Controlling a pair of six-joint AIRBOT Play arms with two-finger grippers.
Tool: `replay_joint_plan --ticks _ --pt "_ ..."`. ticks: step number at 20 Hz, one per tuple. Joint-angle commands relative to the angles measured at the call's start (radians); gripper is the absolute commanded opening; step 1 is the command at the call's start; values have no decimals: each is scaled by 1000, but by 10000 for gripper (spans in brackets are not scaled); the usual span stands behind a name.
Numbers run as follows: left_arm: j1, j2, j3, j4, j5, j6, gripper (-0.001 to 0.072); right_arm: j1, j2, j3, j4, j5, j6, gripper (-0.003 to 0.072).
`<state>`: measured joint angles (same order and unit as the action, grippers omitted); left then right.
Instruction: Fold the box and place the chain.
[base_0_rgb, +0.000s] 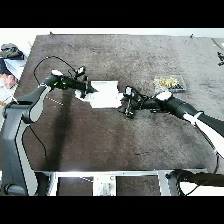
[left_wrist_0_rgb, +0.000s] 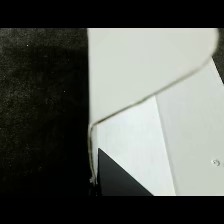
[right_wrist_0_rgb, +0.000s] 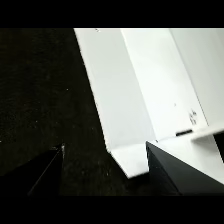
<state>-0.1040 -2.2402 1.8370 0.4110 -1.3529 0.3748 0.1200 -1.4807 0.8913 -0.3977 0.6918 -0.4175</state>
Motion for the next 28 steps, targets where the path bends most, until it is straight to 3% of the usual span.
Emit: replay_joint_plan --ticks 1,6,12,18,22,28 --pt "1 -1 0 0 0 -1 10 36 -59 46 -10 -2 -61 559" --pt "1 -1 0 0 3 -1 10 55 -136 121 -108 -34 -5 559" --pt "1 -1 0 0 3 -1 10 83 -137 123 -108 -245 -5 558" --pt "1 -1 0 0 3 -1 10 80 -86 127 -107 -311 -5 557" --pt "1 -1 0 0 3 -1 10 63 -79 142 -97 -290 -5 557" --pt "1 -1 0 0 2 -1 10 -16 -160 256 -97 -105 -5 559"
